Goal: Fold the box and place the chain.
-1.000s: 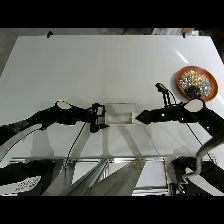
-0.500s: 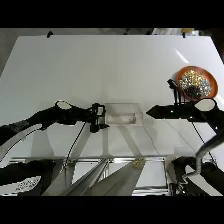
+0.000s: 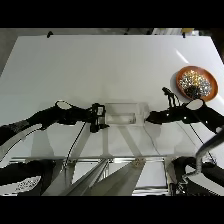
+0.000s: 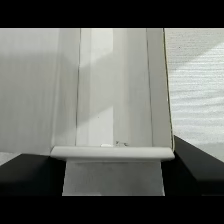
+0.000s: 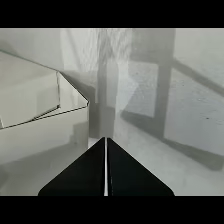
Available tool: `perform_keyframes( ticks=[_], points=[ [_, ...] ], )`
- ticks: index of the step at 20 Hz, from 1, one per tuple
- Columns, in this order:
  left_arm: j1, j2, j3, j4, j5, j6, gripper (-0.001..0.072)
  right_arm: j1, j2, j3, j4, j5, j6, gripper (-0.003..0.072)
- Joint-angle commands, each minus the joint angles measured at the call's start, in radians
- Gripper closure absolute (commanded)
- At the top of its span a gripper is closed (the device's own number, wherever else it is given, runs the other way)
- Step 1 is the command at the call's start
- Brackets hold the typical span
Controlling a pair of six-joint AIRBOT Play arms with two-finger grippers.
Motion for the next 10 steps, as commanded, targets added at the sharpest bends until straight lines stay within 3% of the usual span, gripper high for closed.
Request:
perform_keyframes(
  ticks=[1,3,5,7,10],
  points=[
    [0.0,0.0,0.0,0.0,0.0,0.0,0.0456,0.048,-0.05,-0.001,0.114,-0.008,-0.047,0.0668],
    [0.0,0.0,0.0,0.0,0.0,0.0,0.0456,0.05,-0.032,0.0,0.211,0.015,-0.13,0.0639],
    [0.0,0.0,0.0,0.0,0.0,0.0,0.0456,0.051,-0.009,0.0,0.208,0.031,-0.144,0.0618],
    [0.0,0.0,0.0,0.0,0.0,0.0,0.0456,0.051,0.013,0.0,0.209,0.05,-0.143,0.0509],
    [0.0,0.0,0.0,0.0,0.0,0.0,0.0456,0.051,0.044,0.0,0.213,0.051,-0.144,0.0479]
  ],
)
